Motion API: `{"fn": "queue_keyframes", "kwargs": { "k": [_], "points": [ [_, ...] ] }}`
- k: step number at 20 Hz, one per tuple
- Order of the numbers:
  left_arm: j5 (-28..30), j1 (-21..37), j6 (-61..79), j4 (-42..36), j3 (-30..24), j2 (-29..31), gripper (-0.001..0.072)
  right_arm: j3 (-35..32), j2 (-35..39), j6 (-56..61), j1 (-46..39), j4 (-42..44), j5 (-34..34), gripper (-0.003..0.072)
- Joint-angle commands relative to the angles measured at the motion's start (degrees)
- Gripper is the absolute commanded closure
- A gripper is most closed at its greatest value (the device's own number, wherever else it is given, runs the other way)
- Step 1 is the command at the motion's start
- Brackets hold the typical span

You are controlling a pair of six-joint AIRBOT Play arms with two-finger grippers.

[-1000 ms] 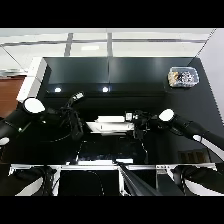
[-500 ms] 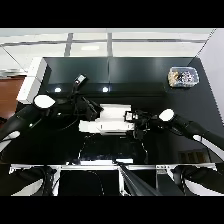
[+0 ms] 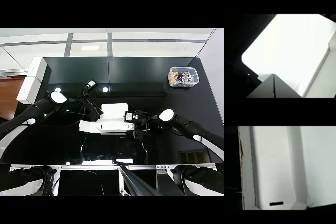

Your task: Fold the box and place the chain.

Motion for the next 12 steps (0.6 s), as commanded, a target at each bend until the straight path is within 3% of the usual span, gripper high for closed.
{"fn": "queue_keyframes", "kwargs": {
  "k": [1,3,7,10,12],
  "points": [
    [-9.0,3.0,-0.1,1.3,2.4,0.2,0.0688,0.0,0.0,0.0,0.0,0.1,0.0,0.0671],
    [-13.6,5.8,-0.5,2.4,3.6,2.3,0.0690,0.0,0.0,0.0,0.0,0.1,0.0,0.0671],
    [-15.3,11.8,-6.7,6.1,2.4,11.7,0.0690,0.0,0.0,0.0,0.0,0.1,0.0,0.0670],
    [-15.8,12.8,-3.1,5.3,-5.4,19.0,0.0689,0.0,0.0,0.0,0.0,0.1,0.0,0.0670],
    [-15.8,11.1,10.8,3.1,-10.7,21.4,0.0684,0.0,0.0,0.0,0.0,0.1,0.0,0.0670]
  ]
}}
